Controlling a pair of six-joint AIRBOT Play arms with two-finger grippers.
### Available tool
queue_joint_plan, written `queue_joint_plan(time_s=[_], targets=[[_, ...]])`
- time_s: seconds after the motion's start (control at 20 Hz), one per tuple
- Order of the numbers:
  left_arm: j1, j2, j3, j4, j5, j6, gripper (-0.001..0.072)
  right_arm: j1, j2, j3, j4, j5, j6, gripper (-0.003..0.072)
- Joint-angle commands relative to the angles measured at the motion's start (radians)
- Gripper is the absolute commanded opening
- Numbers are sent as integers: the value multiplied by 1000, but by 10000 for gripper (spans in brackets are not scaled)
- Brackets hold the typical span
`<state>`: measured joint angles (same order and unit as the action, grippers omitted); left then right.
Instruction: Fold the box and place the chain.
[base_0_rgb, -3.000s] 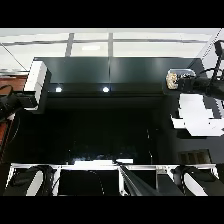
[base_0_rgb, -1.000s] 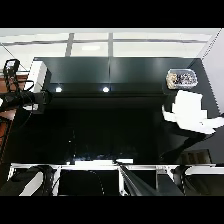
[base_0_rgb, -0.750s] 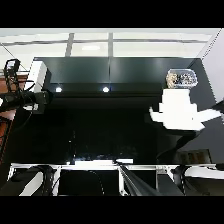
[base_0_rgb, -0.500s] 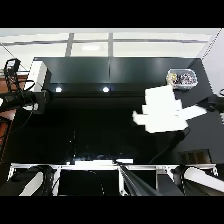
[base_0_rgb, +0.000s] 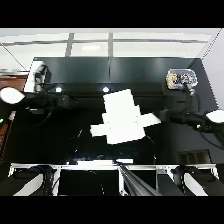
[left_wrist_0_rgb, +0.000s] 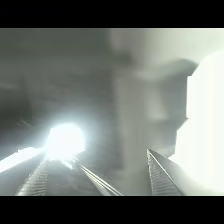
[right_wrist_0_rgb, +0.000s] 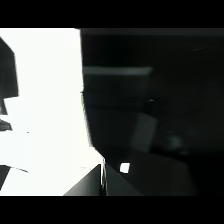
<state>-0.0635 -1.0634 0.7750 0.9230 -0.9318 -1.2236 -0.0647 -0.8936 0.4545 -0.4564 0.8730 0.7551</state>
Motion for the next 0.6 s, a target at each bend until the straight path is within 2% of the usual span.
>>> queue_joint_plan(time_s=[0.0,0.2,0.4,0.55], targets=[[-48,-191,46,-236,-132,101,707,214,35,-69,64,-229,13,13],[-73,-373,89,-265,-184,151,707,295,35,-69,64,-249,41,14],[-115,-530,125,-436,-280,319,707,304,35,-69,64,-250,48,14],[-151,-608,169,-428,-422,459,703,304,35,-69,64,-250,48,14]])
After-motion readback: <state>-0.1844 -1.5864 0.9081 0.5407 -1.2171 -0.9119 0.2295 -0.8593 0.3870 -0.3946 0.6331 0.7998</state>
